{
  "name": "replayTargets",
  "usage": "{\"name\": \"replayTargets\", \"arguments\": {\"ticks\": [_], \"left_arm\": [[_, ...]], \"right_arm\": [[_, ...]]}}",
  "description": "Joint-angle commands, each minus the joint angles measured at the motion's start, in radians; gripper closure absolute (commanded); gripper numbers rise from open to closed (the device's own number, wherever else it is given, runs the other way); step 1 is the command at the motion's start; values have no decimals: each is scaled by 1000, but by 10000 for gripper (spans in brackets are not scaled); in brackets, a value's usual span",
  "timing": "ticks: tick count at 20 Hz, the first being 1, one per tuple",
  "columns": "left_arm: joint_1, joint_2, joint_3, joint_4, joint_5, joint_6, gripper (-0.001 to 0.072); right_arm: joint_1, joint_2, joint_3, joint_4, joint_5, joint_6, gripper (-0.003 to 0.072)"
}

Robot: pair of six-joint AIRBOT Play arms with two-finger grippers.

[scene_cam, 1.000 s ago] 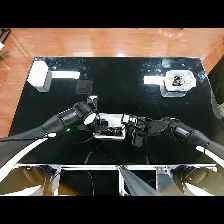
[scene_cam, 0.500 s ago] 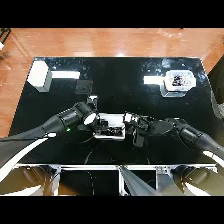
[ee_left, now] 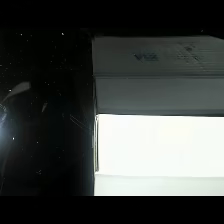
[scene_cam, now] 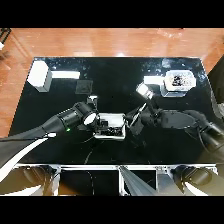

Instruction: Fold the box and place the chain.

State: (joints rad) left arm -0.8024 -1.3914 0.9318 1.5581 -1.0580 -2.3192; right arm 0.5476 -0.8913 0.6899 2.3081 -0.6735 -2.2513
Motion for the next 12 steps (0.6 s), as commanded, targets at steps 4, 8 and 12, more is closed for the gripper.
{"name": "replayTargets", "arguments": {"ticks": [4,8,12], "left_arm": [[0,0,1,0,2,0,691],[0,0,1,0,2,0,691],[0,0,1,0,2,0,691]], "right_arm": [[57,8,71,112,-7,151,662],[144,-45,71,111,75,167,661],[164,-109,71,100,63,203,661]]}}
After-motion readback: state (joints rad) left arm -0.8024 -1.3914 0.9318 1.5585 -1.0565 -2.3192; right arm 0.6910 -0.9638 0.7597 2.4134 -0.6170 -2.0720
